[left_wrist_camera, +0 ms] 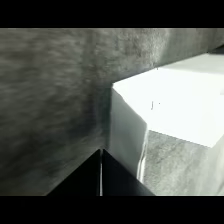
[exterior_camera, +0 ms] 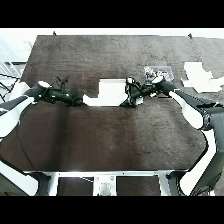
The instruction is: Fold the box and place the chain.
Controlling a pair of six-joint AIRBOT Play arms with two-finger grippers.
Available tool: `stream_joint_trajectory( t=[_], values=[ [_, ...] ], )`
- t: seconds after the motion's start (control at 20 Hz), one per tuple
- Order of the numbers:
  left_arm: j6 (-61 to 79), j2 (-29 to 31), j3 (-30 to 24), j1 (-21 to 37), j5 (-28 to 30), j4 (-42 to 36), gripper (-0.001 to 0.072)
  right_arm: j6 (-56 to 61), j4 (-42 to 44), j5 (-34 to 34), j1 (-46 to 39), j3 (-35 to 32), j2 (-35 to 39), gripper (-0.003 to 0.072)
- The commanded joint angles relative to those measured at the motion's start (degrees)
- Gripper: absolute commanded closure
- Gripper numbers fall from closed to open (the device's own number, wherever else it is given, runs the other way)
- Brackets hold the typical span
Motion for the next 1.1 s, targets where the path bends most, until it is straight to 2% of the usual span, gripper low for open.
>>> stream_joint_trajectory(
  t=[0.0,0.2,0.45,0.6,0.65,0.7,0.75,1.05],
  values=[
    [-0.5,-1.9,1.7,-2.6,-0.6,-1.3,0.0693,0.0,0.0,0.0,0.0,0.0,0.0,0.0211],
    [-0.5,-1.9,4.6,-2.8,-2.0,-1.5,0.0692,0.0,0.0,0.0,0.0,0.0,0.0,0.0211],
    [0.2,-1.8,8.8,-2.8,-7.0,-2.7,0.0692,0.0,0.0,0.0,0.0,0.0,0.0,0.0211],
    [0.3,-1.6,9.0,-2.7,-7.2,-4.4,0.0685,0.0,0.0,0.0,0.0,0.0,0.0,0.0211],
    [0.7,-1.6,9.0,-2.8,-7.3,-5.8,0.0524,0.0,0.0,0.0,0.0,0.0,0.0,0.0211],
    [1.4,-1.6,9.0,-2.8,-7.6,-6.9,0.05,0.0,0.0,0.0,0.0,0.0,0.0,0.0211],
    [1.5,-1.5,9.0,-2.7,-7.7,-7.1,0.053,0.0,0.0,0.0,0.0,0.0,0.0,0.0211],
    [-0.7,-0.9,9.1,-3.5,-7.1,-5.0,0.053,0.0,0.0,0.0,0.0,0.0,0.0,0.0211]
  ],
)
